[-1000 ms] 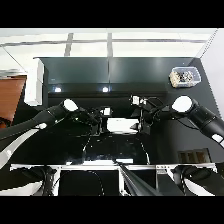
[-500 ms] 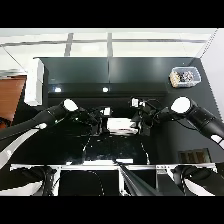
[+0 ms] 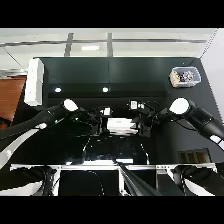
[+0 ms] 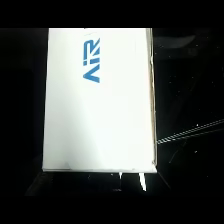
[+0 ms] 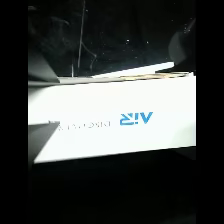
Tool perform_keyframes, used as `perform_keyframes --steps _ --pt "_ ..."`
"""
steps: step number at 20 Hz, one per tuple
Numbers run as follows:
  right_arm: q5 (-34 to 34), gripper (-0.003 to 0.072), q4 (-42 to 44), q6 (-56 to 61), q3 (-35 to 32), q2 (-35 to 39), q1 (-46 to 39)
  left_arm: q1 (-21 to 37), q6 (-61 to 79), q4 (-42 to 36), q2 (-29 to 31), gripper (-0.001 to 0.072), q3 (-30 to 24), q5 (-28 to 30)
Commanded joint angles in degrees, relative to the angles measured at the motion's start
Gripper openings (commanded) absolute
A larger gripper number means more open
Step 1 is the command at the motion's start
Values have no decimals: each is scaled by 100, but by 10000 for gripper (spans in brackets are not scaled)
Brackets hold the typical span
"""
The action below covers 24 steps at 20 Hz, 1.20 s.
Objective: Fold the box and place the chain.
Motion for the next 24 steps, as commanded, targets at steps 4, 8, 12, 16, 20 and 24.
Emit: perform_keyframes --steps 4,8,12,16,20,24 --pt "-31 378 -109 382 -2 0 55 -2 0 0 -4 351 2 -4" --pt "367 371 -304 1303 -4 9 66 -2 0 0 -4 351 2 -2" --pt "323 371 -144 1963 140 175 63 -2 -2 0 -4 351 2 -2" --pt "229 371 289 2986 323 459 59 -2 -2 0 -4 351 2 -2" --pt "44 17 671 5674 26 455 76 0 0 0 -4 351 2 -2" --pt "-855 17 1049 6085 -660 295 76 0 0 0 -4 351 2 -2"
